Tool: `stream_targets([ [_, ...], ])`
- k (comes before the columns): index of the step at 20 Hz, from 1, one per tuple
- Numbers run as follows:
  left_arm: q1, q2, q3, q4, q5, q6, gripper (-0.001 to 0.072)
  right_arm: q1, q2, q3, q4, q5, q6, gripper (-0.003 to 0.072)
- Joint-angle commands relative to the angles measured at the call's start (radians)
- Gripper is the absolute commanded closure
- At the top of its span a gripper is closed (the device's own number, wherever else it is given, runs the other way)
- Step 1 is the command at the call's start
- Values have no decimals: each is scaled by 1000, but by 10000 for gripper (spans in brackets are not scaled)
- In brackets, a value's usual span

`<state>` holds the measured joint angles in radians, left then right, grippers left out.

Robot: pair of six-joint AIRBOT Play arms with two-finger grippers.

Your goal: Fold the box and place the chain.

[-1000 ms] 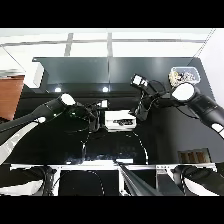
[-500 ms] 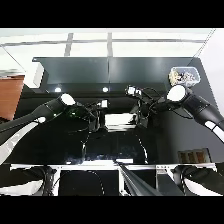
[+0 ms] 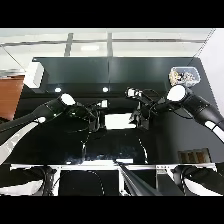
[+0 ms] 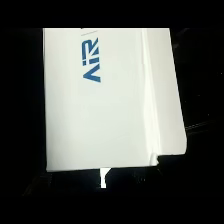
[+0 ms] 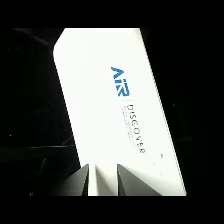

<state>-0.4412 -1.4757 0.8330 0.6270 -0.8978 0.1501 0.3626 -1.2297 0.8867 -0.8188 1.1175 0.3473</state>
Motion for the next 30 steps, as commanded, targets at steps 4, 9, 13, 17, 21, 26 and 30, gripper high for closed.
stream_targets([
  [4,0,0,0,0,-1,-1,232,1,7,12,-2,-11,-14,483],
  [9,0,0,0,0,-1,-1,232,8,10,34,-6,-90,-55,93],
  [13,0,0,0,0,-1,-1,232,47,-16,34,-8,-150,-129,97],
  [17,0,0,0,0,-1,-1,232,51,-22,34,-40,-153,-129,106],
  [21,0,0,0,0,-2,-1,233,51,-22,34,-50,-130,-128,263],
  [26,0,0,0,0,-2,-1,232,51,-22,34,-50,-126,-128,426],
  [30,0,0,0,0,-2,-1,232,51,-22,34,-50,-106,-128,443],
])
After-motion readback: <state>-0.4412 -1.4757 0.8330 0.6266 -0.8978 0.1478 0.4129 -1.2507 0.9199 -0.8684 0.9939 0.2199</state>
